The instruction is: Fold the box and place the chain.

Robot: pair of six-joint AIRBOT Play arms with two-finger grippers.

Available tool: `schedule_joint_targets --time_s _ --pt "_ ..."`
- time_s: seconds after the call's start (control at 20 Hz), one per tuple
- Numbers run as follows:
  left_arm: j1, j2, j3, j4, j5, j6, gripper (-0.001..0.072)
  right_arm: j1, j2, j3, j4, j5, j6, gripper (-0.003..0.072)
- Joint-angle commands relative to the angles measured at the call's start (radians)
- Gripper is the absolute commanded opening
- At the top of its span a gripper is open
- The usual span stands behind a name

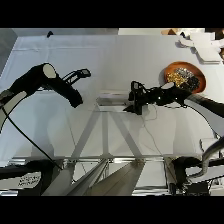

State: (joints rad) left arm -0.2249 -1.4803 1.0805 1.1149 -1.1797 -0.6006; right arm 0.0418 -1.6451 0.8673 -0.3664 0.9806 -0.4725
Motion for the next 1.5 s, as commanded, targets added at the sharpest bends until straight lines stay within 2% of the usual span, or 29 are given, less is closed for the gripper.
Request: schedule_joint_targets --time_s 0.0,0.05,0.1,0.15,0.2,0.25,0.35,0.75,1.3,1.45 --pt "0.014 0.041 0.000 -0.200 0.001 0.270 0.0010 0.001 0.000 0.000 0.000 0.000 0.000 0.0461" --pt "0.014 0.039 0.000 -0.245 0.001 0.357 0.0015 0.001 0.000 0.000 0.000 0.000 0.000 0.0461" --pt "0.014 0.033 -0.001 -0.279 0.002 0.456 0.0058 0.001 0.000 0.000 0.000 0.000 0.000 0.0461" --pt "0.015 0.025 -0.004 -0.303 0.003 0.543 0.0160 0.001 0.000 0.000 0.000 0.000 0.000 0.0461" --pt "0.015 0.016 -0.016 -0.326 0.017 0.627 0.0311 0.001 0.000 0.000 0.000 0.000 0.000 0.0461" --pt "0.015 0.007 -0.030 -0.343 0.042 0.692 0.0424 0.001 0.000 0.000 0.000 0.000 0.000 0.0461" --pt "0.015 -0.017 -0.051 -0.344 0.092 0.779 0.0517 0.001 0.000 0.000 0.000 0.000 0.000 0.0461" --pt "0.037 -0.125 -0.057 -0.425 0.090 0.856 0.0515 0.001 0.000 0.000 0.000 0.000 0.000 0.0461" --pt "0.036 -0.133 -0.057 -0.436 -0.016 0.879 0.0485 0.001 0.000 0.000 0.000 0.000 0.000 0.0461" --pt "0.036 -0.133 -0.057 -0.482 -0.031 0.891 0.0485 0.001 0.000 0.000 0.000 0.000 0.000 0.0461"
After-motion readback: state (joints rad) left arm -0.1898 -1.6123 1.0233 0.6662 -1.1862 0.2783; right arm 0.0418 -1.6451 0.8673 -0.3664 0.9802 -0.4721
